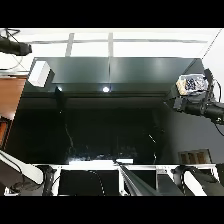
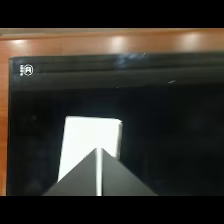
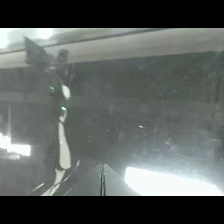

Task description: Fold the box and place the chain.

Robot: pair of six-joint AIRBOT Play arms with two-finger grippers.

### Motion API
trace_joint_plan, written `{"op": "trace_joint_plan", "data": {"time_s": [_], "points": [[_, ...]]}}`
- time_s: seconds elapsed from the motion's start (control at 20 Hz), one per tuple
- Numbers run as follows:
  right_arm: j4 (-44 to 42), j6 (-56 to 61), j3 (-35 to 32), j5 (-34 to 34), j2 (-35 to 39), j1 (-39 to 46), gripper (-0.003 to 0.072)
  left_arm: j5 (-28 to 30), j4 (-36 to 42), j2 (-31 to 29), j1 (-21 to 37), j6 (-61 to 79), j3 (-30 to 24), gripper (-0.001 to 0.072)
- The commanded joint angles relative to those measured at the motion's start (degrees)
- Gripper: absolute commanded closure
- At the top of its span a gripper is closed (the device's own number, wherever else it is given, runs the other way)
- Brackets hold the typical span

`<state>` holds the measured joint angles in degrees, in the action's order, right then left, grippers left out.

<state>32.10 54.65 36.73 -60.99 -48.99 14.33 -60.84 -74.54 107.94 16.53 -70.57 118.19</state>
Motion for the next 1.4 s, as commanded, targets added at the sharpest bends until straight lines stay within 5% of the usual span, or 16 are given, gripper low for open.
{"op": "trace_joint_plan", "data": {"time_s": [0.0, 0.1, 0.2, 0.5, 0.6, 0.85, 1.35], "points": [[0.4, -1.9, 0.5, -4.1, 0.2, 0.0, 0.067, -7.5, 1.8, -10.4, -0.8, -7.8, -4.5, 0.0683], [3.5, -2.8, 1.1, -7.1, 1.4, -0.1, 0.0672, -9.0, 3.1, -18.9, -4.1, -7.4, -12.9, 0.0683], [10.8, -3.9, 1.2, -6.1, 5.1, -1.3, 0.0673, -4.0, 3.3, -30.2, -8.8, -5.7, -26.2, 0.0682], [17.5, -3.3, -3.0, 17.1, 11.1, -5.8, 0.0671, 26.5, 2.4, -67.8, -24.6, -5.6, -82.0, 0.0679], [17.9, -7.0, -6.6, 25.0, 11.1, -6.7, 0.0671, 33.2, 3.3, -75.4, -25.0, -5.7, -93.4, 0.068], [17.7, -6.9, -7.6, 25.1, 11.1, -6.7, 0.0671, 33.2, 3.7, -85.4, -25.0, -5.9, -98.4, 0.0679], [17.7, -6.9, -7.6, 25.1, 11.1, -6.7, 0.067, 33.7, 4.5, -86.3, -25.0, -5.9, -98.4, 0.0679]]}}
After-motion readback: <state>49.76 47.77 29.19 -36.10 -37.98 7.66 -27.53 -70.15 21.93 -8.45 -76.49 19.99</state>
